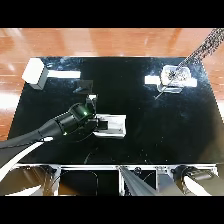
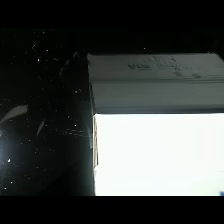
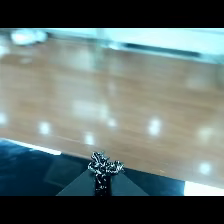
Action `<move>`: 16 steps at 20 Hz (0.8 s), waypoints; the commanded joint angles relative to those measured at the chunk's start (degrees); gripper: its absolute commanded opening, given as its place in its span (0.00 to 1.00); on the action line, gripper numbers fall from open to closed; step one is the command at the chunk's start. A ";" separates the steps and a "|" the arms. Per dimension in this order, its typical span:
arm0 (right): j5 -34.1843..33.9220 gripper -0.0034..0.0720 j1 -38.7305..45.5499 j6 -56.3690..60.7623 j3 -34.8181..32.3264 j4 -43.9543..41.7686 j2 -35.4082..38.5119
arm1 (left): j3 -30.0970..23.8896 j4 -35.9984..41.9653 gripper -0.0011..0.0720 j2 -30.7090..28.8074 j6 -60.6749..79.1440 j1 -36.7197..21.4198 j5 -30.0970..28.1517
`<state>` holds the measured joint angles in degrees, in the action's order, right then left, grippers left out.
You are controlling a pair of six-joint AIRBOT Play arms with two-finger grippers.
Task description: Fold the box and place the chain.
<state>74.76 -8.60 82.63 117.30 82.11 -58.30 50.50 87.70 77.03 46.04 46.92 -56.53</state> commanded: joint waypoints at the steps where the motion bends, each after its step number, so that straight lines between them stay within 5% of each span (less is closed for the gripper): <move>1: 2.03 0.08 -8.07 -0.37 -0.33 -1.11 2.82 | 0.04 -0.02 0.04 0.00 0.02 0.00 0.00; 9: 0.39 0.09 -29.07 0.31 -11.61 -1.51 2.82 | 0.04 0.00 0.04 0.00 0.02 0.00 -0.28; 16: -2.10 0.09 -32.22 -0.22 -12.46 -5.60 0.02 | 0.04 0.00 0.04 0.00 0.02 0.00 -0.24</move>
